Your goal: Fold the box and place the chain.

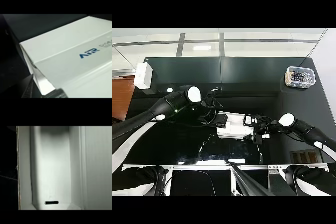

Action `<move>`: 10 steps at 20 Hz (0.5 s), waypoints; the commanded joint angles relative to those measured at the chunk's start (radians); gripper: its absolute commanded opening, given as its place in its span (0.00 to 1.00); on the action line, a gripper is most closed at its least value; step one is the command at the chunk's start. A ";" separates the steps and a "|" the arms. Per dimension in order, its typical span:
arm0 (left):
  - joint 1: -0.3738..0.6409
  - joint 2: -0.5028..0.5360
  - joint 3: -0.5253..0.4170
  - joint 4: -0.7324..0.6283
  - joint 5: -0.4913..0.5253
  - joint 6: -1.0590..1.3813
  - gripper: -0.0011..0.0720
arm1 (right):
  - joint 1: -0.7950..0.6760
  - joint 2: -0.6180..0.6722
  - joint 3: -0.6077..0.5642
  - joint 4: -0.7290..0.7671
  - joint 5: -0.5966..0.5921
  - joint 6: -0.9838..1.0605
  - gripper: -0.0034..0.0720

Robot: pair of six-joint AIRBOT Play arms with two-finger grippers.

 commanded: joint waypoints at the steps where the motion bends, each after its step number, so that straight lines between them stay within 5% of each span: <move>1: -0.031 0.000 0.026 0.092 0.003 -0.060 0.65 | 0.000 -0.001 -0.001 0.001 0.000 0.001 0.22; 7: -0.094 -0.003 0.037 0.206 0.015 -0.134 0.61 | 0.000 -0.001 -0.001 0.001 0.000 0.001 0.22; 9: -0.109 -0.009 0.040 0.204 0.019 -0.135 0.33 | 0.000 -0.001 -0.001 0.001 0.000 0.001 0.22; 10: -0.116 -0.012 0.043 0.205 0.020 -0.135 0.33 | 0.000 -0.001 -0.001 0.001 0.000 0.001 0.22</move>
